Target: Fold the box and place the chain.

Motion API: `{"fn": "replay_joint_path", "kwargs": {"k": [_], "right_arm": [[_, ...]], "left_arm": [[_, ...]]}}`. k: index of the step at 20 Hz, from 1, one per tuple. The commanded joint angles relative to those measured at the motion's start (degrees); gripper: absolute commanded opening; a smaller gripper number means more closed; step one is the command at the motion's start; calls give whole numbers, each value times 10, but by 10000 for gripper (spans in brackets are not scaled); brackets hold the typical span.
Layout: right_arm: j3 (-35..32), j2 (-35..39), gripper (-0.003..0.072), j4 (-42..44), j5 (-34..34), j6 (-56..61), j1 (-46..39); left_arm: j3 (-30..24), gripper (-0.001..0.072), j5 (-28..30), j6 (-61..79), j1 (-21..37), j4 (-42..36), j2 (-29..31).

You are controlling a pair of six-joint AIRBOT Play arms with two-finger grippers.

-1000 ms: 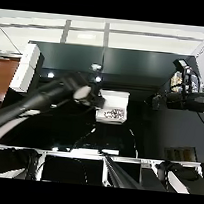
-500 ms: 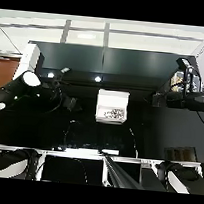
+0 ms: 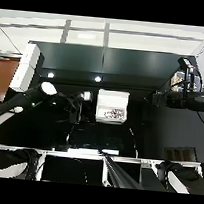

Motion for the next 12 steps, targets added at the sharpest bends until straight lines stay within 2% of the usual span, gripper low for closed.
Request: {"fn": "replay_joint_path", "kwargs": {"k": [1, 4, 12], "right_arm": [[0, 0, 448, 0, 0, 4, 0], [0, 0, 448, 0, 0, 4, 0], [0, 0, 448, 0, 0, 4, 0]], "left_arm": [[0, 715, 81, 66, -47, -12, -11], [0, 715, 83, 63, -40, -74, -33], [21, 712, 78, 26, -40, -80, -53]]}}
